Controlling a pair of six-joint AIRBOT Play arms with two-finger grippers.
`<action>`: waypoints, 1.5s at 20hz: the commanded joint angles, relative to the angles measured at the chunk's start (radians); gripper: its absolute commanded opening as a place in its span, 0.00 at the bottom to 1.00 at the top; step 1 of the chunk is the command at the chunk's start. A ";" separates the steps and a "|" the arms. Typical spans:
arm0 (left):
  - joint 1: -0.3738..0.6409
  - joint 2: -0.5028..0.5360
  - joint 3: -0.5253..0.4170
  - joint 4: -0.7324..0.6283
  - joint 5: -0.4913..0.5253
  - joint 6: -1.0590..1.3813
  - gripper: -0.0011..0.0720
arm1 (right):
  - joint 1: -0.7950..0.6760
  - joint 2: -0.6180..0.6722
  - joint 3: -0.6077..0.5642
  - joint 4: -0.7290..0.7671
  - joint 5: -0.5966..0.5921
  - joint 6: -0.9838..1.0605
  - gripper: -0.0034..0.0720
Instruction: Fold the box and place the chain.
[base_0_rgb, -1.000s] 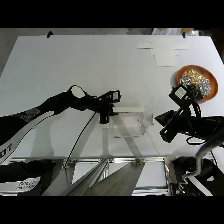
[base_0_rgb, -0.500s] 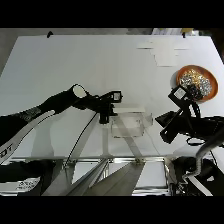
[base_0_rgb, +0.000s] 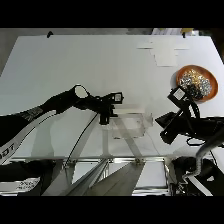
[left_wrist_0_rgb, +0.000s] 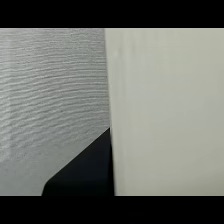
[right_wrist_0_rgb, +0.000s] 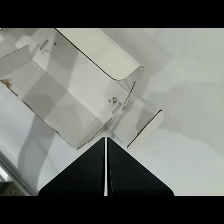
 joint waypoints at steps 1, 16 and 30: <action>-0.001 -0.001 0.001 0.001 -0.003 0.012 0.02 | 0.000 -0.001 -0.002 0.000 0.012 0.000 0.06; -0.001 0.000 0.001 0.001 -0.006 0.043 0.03 | 0.000 -0.001 -0.005 0.029 0.020 -0.086 0.06; -0.001 0.000 0.001 0.001 -0.006 0.043 0.03 | 0.178 -0.206 -0.078 0.042 0.013 -0.666 0.06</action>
